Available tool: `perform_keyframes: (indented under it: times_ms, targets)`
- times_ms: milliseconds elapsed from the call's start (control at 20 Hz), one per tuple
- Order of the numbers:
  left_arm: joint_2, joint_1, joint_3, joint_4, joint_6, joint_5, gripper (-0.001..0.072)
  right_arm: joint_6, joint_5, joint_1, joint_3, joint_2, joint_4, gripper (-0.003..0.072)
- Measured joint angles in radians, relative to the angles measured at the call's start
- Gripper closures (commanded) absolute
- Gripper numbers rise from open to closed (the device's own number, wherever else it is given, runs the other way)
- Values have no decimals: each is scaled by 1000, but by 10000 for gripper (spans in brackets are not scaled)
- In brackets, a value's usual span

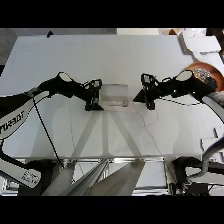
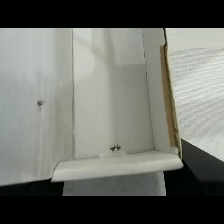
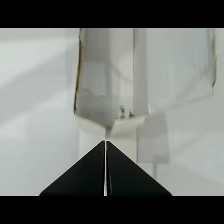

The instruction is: Fold the box and place the chain.

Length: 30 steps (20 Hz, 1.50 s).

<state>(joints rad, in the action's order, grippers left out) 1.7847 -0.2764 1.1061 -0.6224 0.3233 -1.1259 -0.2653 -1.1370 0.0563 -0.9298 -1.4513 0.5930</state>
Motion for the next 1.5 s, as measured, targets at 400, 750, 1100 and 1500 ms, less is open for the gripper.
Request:
perform_keyframes:
  times_ms: [400, 750, 1100, 1500]
  targets:
    - [0, 0, 0, 1, 0, 0, 435, 309, 84, 1, 0, -16, -334, 675]
    - [0, 0, 0, 1, 0, 0, 435, 401, 176, -19, 0, -135, -461, 671]
    - [0, 0, 0, 2, -1, 0, 435, 416, 251, -23, 0, -166, -462, 669]
    - [0, 0, 0, 1, 2, 0, 435, 418, 128, -23, 0, 30, -217, 670]
